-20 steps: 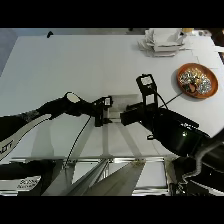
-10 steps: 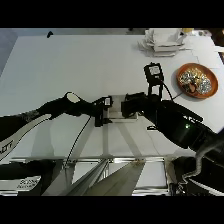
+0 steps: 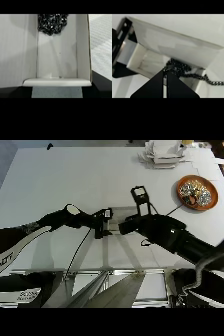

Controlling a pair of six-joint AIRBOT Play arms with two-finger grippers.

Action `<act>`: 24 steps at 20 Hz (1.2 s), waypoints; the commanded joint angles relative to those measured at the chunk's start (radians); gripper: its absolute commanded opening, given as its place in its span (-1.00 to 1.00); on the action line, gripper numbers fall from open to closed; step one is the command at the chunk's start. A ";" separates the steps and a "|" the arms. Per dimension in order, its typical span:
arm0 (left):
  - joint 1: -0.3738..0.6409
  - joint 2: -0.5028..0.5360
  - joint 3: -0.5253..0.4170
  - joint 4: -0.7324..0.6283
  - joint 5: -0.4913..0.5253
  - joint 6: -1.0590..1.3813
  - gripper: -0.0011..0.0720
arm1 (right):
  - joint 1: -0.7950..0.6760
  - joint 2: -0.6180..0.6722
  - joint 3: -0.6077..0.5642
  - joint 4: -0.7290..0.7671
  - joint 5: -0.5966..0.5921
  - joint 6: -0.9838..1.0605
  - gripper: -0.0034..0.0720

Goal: Fold the box and place the chain.

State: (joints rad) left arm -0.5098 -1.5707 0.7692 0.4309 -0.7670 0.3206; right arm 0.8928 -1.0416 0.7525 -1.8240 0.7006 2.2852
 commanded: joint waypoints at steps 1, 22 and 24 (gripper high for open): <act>0.001 -0.001 0.000 0.000 0.011 0.000 -0.55 | -0.001 -0.108 0.000 0.079 0.015 -0.043 -0.87; 0.001 -0.001 0.000 0.000 0.007 0.000 -0.55 | -0.574 0.032 0.126 0.149 0.396 -0.469 -0.18; 0.001 -0.001 0.000 0.000 0.007 0.000 -0.55 | -0.577 -0.017 0.115 0.195 0.370 -0.570 0.23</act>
State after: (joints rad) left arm -0.5098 -1.5707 0.7692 0.4309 -0.7666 0.3206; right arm 0.3634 -1.0107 0.8745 -1.6760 1.0554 1.8404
